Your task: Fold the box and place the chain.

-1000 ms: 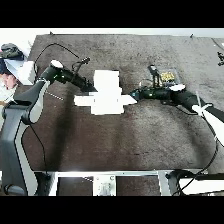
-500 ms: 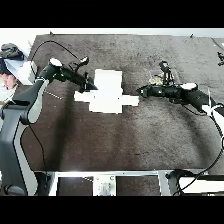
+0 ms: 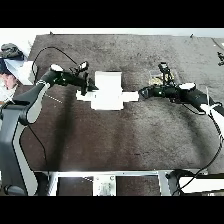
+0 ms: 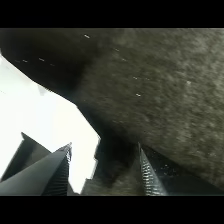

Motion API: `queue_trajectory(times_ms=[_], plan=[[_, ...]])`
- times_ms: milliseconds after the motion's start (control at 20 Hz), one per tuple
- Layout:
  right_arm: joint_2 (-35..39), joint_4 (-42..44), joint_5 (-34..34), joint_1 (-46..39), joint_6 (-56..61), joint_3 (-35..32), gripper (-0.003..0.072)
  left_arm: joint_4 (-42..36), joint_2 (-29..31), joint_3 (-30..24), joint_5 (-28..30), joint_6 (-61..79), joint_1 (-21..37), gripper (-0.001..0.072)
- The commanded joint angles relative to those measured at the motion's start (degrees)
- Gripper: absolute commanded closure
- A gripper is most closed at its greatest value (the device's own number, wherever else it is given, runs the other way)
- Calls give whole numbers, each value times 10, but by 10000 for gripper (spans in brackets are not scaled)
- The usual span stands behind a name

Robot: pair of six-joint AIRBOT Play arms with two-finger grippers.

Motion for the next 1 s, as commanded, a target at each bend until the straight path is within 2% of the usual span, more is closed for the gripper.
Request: queue_trajectory(times_ms=[0, 300, 900, 950], plan=[[-22, -20, -14, 1, -4, 10, 217, -26, 0, -33, 31, 43, 2, 704], [-27, -21, -25, 7, -21, 30, 217, -23, 0, -57, 53, 68, 6, 703], [-12, -15, -17, 75, -259, 33, 191, -5, 0, -57, 52, 68, 6, 697], [-12, -15, -15, 83, -278, 33, 70, -5, 0, -57, 52, 67, 6, 697]])
